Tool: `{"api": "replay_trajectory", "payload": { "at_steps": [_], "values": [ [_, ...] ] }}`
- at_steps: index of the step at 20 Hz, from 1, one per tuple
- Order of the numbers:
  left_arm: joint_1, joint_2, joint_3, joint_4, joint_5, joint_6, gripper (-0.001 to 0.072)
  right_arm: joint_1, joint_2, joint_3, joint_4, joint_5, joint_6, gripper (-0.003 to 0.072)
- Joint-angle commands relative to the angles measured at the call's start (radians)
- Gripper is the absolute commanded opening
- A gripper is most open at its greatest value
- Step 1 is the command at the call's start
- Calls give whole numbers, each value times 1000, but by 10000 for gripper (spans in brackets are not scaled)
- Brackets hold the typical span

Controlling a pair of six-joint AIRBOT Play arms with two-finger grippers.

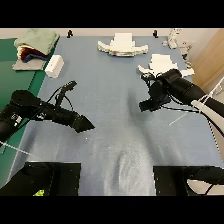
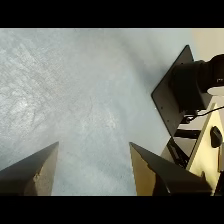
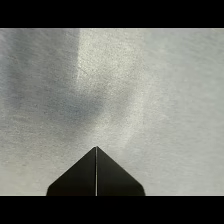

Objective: Fold the box.

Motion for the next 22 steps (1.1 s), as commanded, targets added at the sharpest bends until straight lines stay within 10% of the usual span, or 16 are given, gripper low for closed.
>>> {"api": "replay_trajectory", "payload": {
  "at_steps": [1,13,14,15,16,22],
  "values": [
    [0,0,0,0,0,0,693,0,-1,1,0,0,0,2],
    [0,0,0,0,0,0,692,0,-7,3,163,54,85,11],
    [0,0,0,0,0,0,693,0,-10,8,178,53,85,70],
    [0,0,0,0,0,0,693,-1,-16,24,178,50,84,380],
    [0,0,0,0,0,0,693,-7,-26,51,130,52,98,466],
    [0,0,0,0,0,0,693,-387,-259,510,62,-86,127,418]
  ]
}}
